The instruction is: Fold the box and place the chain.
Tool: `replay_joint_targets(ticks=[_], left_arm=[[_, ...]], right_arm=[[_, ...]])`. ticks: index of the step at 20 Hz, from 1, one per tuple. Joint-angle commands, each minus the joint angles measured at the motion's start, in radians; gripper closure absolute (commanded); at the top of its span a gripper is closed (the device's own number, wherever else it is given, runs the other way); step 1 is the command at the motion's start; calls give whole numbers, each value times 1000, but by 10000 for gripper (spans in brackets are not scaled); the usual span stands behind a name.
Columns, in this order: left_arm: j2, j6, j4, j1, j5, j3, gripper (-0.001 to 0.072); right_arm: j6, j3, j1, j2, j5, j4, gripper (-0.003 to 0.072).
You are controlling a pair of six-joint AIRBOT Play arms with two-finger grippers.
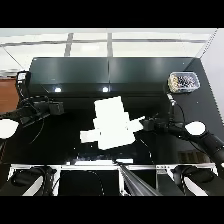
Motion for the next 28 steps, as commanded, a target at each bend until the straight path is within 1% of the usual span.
replay_joint_targets(ticks=[1, 2, 3, 5, 8, 10, 12, 14, 15, 16, 17, 18, 19, 20, 21, 22, 23, 24, 25, 26, 27, 28], left_arm=[[-93, 2, -133, -24, 50, -7, 541], [-145, 3, -161, -37, 39, -6, 129], [-196, 9, -190, -46, 11, 0, 5], [-308, 111, -301, -42, -114, 31, 5], [-487, 390, -636, -8, -284, 39, 5], [-605, 527, -790, 15, -340, 39, 5], [-707, 631, -895, 32, -378, 40, 5], [-787, 769, -1006, 34, -443, 40, 21], [-824, 859, -1056, 33, -513, 47, 28], [-854, 916, -1064, 32, -580, 61, 55], [-880, 944, -1035, 30, -629, 82, 120], [-903, 948, -974, 24, -660, 110, 159], [-917, 948, -906, 14, -668, 138, 217], [-927, 948, -840, 0, -669, 167, 242], [-934, 948, -788, -11, -669, 199, 375], [-940, 948, -754, -20, -672, 227, 524], [-948, 950, -738, -26, -679, 254, 562], [-959, 954, -730, -32, -696, 280, 562], [-974, 981, -728, -37, -735, 305, 563], [-989, 999, -721, -39, -764, 327, 651], [-996, 1006, -711, -40, -770, 347, 688], [-993, 1007, -705, -39, -762, 359, 689]], right_arm=[[0, -4, 57, 1, -24, 0, 674], [0, -4, 68, 1, -28, -3, 674], [0, -4, 78, 1, -32, -5, 674], [0, -4, 92, 1, -36, -7, 674], [0, -4, 93, 1, -37, -16, 674], [0, -4, 93, 1, -37, -22, 674], [0, -4, 93, 1, -37, -22, 674], [0, -4, 93, 1, -37, -22, 674], [0, -4, 93, 1, -37, -22, 674], [0, -4, 93, 1, -37, -22, 674], [0, -4, 93, 1, -37, -22, 674], [0, -4, 93, 1, -37, -22, 674], [0, -4, 93, 1, -37, -22, 674], [0, -4, 93, 1, -37, -22, 674], [0, -4, 93, 1, -36, -22, 674], [0, -4, 93, 1, -35, -22, 673], [-1, -4, 93, 1, -33, -27, 673], [0, -4, 93, 1, -32, -40, 673], [0, -4, 93, 1, -35, -58, 673], [0, -3, 93, 1, -37, -74, 644], [0, -2, 90, 1, -53, -86, 303], [0, 5, 80, 1, -52, -87, -27]])
